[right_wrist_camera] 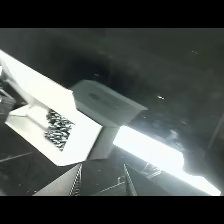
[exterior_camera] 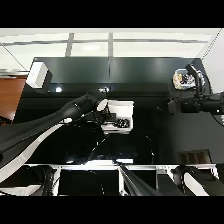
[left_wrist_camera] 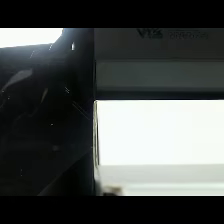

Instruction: Fold the box and place the chain.

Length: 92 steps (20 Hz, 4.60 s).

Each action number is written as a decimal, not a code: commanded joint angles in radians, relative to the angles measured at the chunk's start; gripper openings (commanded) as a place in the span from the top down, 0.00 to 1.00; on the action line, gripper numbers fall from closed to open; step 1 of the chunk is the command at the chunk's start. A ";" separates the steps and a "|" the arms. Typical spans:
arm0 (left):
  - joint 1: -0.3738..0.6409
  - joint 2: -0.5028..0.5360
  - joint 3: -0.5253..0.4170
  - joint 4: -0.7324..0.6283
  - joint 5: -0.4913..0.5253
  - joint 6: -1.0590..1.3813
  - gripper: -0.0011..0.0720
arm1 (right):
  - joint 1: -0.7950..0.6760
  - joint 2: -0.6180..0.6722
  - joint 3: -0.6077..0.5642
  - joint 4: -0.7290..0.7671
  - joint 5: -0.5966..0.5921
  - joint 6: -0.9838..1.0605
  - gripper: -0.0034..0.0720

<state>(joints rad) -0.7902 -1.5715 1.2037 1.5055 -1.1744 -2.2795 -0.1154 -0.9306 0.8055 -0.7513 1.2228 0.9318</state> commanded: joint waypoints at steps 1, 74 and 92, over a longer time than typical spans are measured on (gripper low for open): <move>-0.007 -0.010 0.002 -0.015 0.051 -0.017 0.95 | -0.055 0.012 -0.001 -0.008 0.033 -0.009 0.52; 0.348 0.115 -0.430 -0.991 0.340 2.565 0.23 | -0.052 0.011 -0.001 -0.035 -0.060 -0.005 0.52; 0.348 0.115 -0.430 -0.991 0.340 2.565 0.35 | 0.316 -0.399 0.160 0.148 -0.137 -0.404 0.03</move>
<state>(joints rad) -0.4419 -1.4555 0.7727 0.5144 -0.8345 0.2852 0.1917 -1.3212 0.9417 -0.6235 0.9257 0.7673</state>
